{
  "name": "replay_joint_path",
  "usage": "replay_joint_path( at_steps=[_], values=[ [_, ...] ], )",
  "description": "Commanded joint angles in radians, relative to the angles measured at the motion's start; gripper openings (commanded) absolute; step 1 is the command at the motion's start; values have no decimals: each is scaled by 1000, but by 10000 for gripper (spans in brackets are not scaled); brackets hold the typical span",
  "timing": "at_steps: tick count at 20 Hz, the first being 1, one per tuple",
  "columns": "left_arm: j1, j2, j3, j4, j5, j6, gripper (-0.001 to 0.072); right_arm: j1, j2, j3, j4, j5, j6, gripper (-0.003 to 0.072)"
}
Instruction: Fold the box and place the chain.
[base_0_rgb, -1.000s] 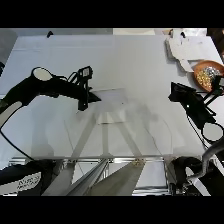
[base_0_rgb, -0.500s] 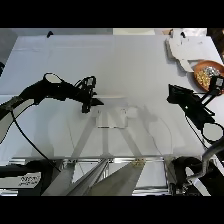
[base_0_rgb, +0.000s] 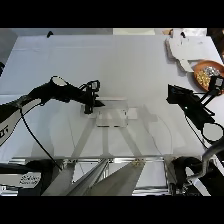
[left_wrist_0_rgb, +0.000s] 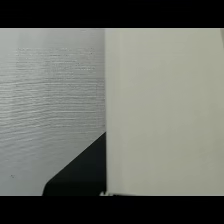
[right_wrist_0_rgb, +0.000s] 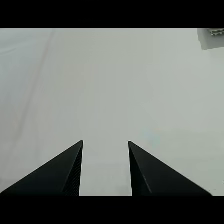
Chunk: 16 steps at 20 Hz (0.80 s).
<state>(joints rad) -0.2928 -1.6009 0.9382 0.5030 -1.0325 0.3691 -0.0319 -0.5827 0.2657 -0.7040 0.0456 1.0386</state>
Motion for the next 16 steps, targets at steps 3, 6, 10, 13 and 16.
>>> replay_joint_path(
  at_steps=[3,6,10,13,16],
  values=[
    [-1,-3,0,-33,12,74,5,-1,1,1,0,0,0,316],
    [0,-3,0,-111,30,84,5,-1,1,1,0,0,0,316],
    [-1,-8,0,-9,32,66,5,-1,0,1,0,0,0,316],
    [-1,-15,0,81,26,6,5,-1,0,1,0,0,0,316],
    [0,-18,0,75,26,8,6,-1,0,1,0,0,0,316]
  ],
)
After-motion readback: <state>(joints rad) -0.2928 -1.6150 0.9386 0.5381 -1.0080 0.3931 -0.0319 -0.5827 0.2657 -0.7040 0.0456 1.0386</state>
